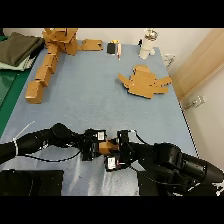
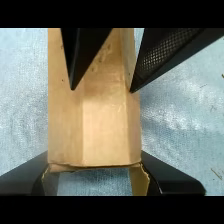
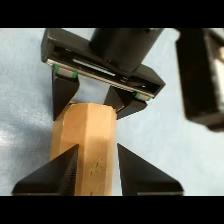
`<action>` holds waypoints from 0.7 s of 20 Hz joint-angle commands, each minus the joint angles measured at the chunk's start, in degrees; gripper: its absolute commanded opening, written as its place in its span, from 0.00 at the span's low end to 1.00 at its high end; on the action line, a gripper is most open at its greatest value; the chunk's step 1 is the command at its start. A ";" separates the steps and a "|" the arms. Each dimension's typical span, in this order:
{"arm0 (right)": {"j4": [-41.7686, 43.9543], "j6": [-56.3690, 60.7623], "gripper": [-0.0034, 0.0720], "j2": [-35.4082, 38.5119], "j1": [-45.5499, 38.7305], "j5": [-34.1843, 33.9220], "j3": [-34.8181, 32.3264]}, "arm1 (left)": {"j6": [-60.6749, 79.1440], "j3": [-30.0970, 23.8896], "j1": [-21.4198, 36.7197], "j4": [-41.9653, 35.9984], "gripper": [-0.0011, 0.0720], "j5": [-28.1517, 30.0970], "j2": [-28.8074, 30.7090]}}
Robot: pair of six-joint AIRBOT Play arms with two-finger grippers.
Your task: Fold the box.
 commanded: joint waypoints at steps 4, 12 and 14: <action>-1.55 0.59 0.50 0.04 0.02 -0.28 1.27 | -0.02 0.04 -0.02 0.00 0.64 0.02 0.00; -5.18 4.50 0.39 -2.75 -0.09 -0.39 1.27 | -0.02 0.04 -0.02 0.00 0.64 0.00 0.02; -3.87 4.74 0.34 -3.15 0.04 -0.52 1.25 | -0.02 0.04 -0.02 0.00 0.64 -0.04 0.00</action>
